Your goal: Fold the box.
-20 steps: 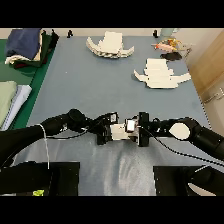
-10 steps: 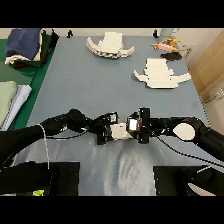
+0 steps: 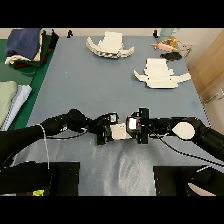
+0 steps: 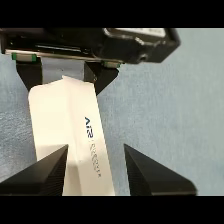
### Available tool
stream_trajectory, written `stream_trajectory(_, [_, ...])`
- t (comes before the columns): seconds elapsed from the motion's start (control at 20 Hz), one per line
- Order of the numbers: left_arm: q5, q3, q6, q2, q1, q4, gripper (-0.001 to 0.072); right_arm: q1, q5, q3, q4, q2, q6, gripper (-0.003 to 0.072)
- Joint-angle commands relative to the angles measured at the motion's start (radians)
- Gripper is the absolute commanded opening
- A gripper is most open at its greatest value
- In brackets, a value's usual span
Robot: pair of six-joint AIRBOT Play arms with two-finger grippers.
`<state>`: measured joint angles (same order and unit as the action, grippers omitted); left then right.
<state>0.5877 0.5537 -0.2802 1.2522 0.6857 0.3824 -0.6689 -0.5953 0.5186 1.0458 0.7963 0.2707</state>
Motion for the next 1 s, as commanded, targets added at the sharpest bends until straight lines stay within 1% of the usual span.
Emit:
stream_trajectory(0.0, [-0.002, 0.000, 0.001, -0.001, 0.000, 0.000, 0.0607, 0.000, 0.011, 0.001, -0.005, 0.001, -0.009, 0.0512])
stream_trajectory(0.1, [-0.002, 0.000, 0.001, -0.001, 0.000, 0.000, 0.0607, 0.000, 0.048, 0.001, -0.006, 0.002, -0.028, 0.0512])
stream_trajectory(0.15, [-0.002, 0.000, 0.001, -0.001, 0.000, 0.000, 0.0607, 0.000, 0.046, 0.002, -0.007, 0.002, -0.028, 0.0511])
stream_trajectory(0.2, [-0.002, 0.000, 0.001, -0.001, 0.000, 0.000, 0.0607, 0.000, 0.034, 0.002, -0.018, -0.002, -0.028, 0.0512])
stream_trajectory(0.4, [-0.002, 0.000, 0.001, -0.001, 0.000, 0.000, 0.0607, 0.000, -0.088, 0.001, -0.060, -0.044, -0.024, 0.0513])
stream_trajectory(0.5, [-0.002, 0.000, 0.001, -0.001, 0.000, 0.000, 0.0607, 0.000, -0.104, -0.003, -0.055, -0.028, -0.016, 0.0513])
stream_trajectory(0.6, [-0.002, 0.000, 0.001, -0.001, 0.000, 0.000, 0.0607, 0.000, -0.096, -0.002, -0.047, 0.005, -0.016, 0.0513])
stream_trajectory(0.75, [-0.002, 0.000, 0.001, -0.001, 0.000, 0.000, 0.0607, 0.000, -0.047, 0.000, -0.027, 0.048, -0.017, 0.0513])
stream_trajectory(0.95, [-0.002, 0.000, 0.001, -0.001, 0.000, 0.000, 0.0607, 0.000, -0.005, 0.002, 0.003, 0.050, -0.018, 0.0512])
